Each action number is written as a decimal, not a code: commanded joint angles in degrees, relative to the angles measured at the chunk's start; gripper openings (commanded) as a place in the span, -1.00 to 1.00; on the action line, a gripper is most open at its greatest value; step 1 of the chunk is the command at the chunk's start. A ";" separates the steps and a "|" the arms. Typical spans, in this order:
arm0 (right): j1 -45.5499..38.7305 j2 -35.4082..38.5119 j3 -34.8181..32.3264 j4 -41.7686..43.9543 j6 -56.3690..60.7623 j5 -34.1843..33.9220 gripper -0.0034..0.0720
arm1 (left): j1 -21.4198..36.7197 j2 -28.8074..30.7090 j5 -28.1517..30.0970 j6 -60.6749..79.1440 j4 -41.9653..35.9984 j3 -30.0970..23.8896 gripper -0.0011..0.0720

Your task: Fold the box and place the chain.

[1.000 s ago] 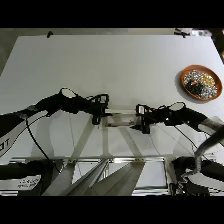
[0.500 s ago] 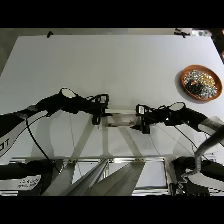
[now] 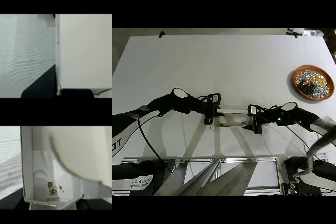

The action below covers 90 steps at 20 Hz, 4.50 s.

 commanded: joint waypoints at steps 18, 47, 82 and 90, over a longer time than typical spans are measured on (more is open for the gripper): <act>0.04 -0.02 -0.04 0.02 0.02 0.04 0.35 | 6.99 23.93 -7.67 -36.26 26.62 0.04 0.28; 0.04 -0.02 -0.04 0.02 0.02 0.04 0.35 | -14.12 5.44 27.28 -58.51 10.47 -0.11 -0.96; 0.04 -0.02 -0.04 0.02 0.02 0.04 0.35 | -8.41 21.40 16.24 -31.30 37.59 -13.16 0.17; 0.04 -0.02 -0.04 0.02 0.02 0.04 0.35 | -8.57 18.73 16.20 -23.78 31.06 -13.16 0.16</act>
